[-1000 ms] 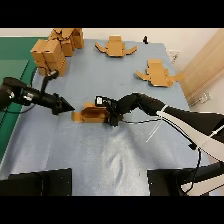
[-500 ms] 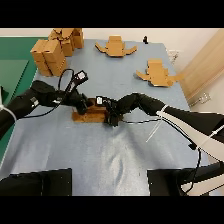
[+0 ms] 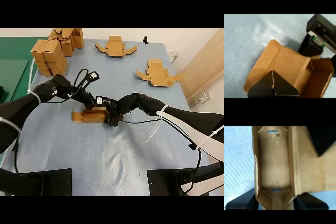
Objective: Fold the box.
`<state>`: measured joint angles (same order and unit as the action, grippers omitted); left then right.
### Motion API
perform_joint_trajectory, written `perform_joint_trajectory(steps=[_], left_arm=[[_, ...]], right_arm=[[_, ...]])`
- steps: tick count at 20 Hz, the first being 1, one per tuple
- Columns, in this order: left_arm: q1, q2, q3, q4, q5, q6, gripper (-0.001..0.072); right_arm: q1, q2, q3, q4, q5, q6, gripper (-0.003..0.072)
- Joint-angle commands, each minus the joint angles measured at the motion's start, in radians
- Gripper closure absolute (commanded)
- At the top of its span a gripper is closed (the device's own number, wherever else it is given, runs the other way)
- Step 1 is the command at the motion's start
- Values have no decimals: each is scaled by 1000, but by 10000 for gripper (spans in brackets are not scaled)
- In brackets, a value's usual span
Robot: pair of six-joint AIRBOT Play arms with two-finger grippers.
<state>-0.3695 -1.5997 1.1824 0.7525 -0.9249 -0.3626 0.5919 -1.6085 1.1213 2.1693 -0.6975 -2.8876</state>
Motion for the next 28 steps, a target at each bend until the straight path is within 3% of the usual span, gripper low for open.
perform_joint_trajectory(steps=[1, 7, 11, 14, 16, 19, 20, 21, 22, 25, 28], left_arm=[[-3, -84, 95, 96, -144, -74, 694], [15, -72, 184, 140, -214, -96, 697], [167, 81, 187, 7, -285, -86, 698], [345, 308, 19, -135, -272, 119, 698], [415, 435, -126, -58, -253, 204, 697], [385, 484, -256, 85, -229, 320, 686], [348, 478, -274, 87, -214, 367, 457], [304, 467, -283, 89, -184, 378, 164], [256, 451, -285, 121, -140, 378, 100], [135, 400, -285, 257, -24, 373, 99], [93, 327, -285, 292, 34, 373, 101]], right_arm=[[0, -1, 0, 0, 0, 0, 341], [0, -1, 0, 0, 0, 0, 341], [0, -1, 0, -3, 0, 0, 341], [0, -1, 0, -3, -4, 0, 341], [0, -1, 0, -3, -3, 0, 341], [0, -1, 0, -2, -3, 0, 341], [0, -1, 0, -2, -6, 10, 341], [0, 0, 0, -3, -7, 27, 341], [0, -1, 0, -3, -8, 30, 341], [0, 0, 0, -3, -13, 30, 341], [0, 0, 0, -4, -14, 30, 341]])
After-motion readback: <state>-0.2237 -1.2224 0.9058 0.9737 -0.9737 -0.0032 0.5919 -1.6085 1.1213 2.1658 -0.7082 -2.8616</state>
